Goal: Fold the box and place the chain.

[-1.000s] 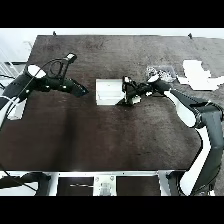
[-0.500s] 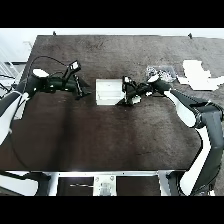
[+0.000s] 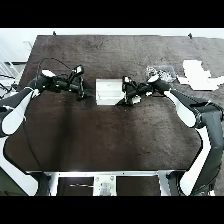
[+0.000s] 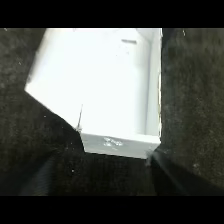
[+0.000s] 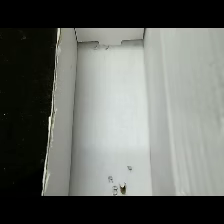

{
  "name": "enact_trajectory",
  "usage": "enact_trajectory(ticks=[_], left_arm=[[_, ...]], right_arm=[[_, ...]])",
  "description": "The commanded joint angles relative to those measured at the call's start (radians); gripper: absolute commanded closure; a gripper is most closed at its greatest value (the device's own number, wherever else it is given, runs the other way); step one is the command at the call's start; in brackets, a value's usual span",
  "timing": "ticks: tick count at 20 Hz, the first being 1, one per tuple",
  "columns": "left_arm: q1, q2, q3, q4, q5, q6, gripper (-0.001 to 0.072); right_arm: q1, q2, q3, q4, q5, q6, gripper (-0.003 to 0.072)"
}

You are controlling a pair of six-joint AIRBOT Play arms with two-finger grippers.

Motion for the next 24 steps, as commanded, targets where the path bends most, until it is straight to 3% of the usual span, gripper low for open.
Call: enact_trajectory(ticks=[1,13,24], left_arm=[[0.003,-0.014,0.007,0.013,-0.023,0.063,-0.0011],[0.003,-0.044,0.007,0.014,-0.048,0.212,-0.0011],[-0.001,-0.047,0.007,-0.002,-0.013,0.108,-0.0011]], right_arm=[[0.0,0.0,0.0,0.0,0.0,0.0,0.0108],[0.0,0.0,0.0,0.0,0.0,0.0,0.0108],[0.0,0.0,0.0,0.0,0.0,0.0,0.0108]])
